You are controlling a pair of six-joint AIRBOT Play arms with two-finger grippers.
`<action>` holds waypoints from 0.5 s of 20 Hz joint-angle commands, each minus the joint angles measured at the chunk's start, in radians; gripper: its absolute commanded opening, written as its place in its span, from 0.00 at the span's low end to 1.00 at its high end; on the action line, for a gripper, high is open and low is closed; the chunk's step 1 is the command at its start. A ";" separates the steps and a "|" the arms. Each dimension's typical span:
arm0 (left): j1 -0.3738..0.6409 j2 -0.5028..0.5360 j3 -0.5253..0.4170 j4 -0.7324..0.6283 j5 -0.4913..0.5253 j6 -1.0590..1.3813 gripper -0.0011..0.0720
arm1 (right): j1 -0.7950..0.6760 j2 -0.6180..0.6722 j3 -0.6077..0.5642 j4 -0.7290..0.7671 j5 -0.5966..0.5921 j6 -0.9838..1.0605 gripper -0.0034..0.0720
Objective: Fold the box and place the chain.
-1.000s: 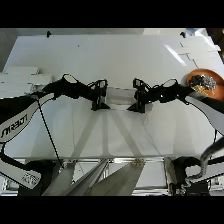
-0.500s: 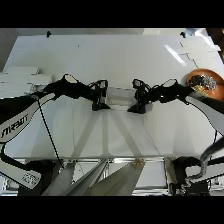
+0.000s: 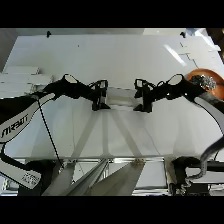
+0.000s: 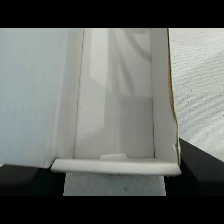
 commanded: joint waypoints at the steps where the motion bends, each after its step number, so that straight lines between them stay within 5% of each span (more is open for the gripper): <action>1: 0.001 0.000 0.000 0.000 -0.001 0.000 0.39 | 0.000 0.091 0.001 -0.172 0.000 0.159 0.91; 4: 0.001 0.000 0.000 0.000 -0.001 0.000 0.39 | 0.000 0.154 0.001 -0.259 0.057 0.277 0.84; 6: 0.001 0.000 0.000 0.000 -0.001 0.000 0.39 | 0.002 0.177 0.001 -0.240 0.140 0.293 0.69; 7: 0.001 0.001 0.000 0.000 -0.001 0.000 0.39 | 0.003 0.183 0.001 -0.210 0.178 0.296 0.46; 8: 0.001 0.001 0.000 0.000 -0.001 0.000 0.39 | 0.003 0.185 0.001 -0.164 0.224 0.295 0.10; 10: 0.001 0.000 0.000 0.000 -0.001 0.000 0.39 | 0.004 0.185 0.001 -0.045 0.243 0.303 0.06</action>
